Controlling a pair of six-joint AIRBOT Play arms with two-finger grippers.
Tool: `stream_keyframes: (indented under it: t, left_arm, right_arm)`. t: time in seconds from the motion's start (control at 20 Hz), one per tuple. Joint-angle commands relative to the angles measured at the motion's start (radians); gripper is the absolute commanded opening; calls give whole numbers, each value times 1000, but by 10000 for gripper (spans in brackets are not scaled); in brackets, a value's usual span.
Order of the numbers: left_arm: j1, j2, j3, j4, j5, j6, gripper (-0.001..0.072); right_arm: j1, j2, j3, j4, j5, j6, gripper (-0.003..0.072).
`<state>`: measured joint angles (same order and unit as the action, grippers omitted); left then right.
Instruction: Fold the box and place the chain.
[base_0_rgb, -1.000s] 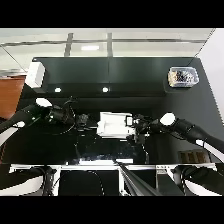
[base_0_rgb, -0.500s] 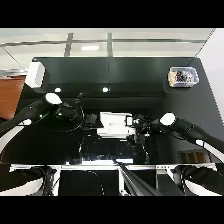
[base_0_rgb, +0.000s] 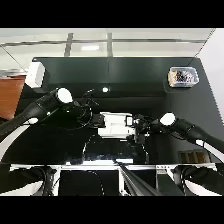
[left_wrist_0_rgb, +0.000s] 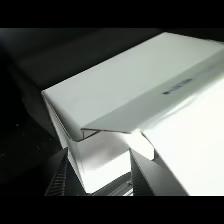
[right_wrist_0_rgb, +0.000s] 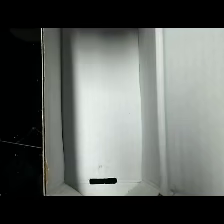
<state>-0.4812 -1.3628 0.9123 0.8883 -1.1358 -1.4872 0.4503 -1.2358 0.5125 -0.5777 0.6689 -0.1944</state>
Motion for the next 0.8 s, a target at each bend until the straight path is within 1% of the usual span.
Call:
stream_keyframes:
  t: [0.0, 0.1, 0.2, 0.35, 0.6, 0.75]
  left_arm:
    - [-37, 0, 11, 53, 16, -68, 439]
    - [-51, 0, 11, 54, 25, -79, 400]
    - [-56, -2, 11, 67, 44, -111, 400]
    - [-77, -3, 11, 124, 80, -181, 400]
    - [-113, -16, 11, 185, 84, -257, 400]
    - [-116, -18, 11, 193, 93, -276, 401]
  right_arm:
    - [0, 0, 0, 0, 0, 0, 126]
    - [0, 0, 0, 0, 0, 0, 126]
    - [0, 0, 0, 0, 0, 0, 126]
    - [0, 0, 0, 0, 0, 0, 126]
    - [0, -1, 0, 0, 0, 0, 126]
    - [0, -1, 0, 0, 0, 0, 126]
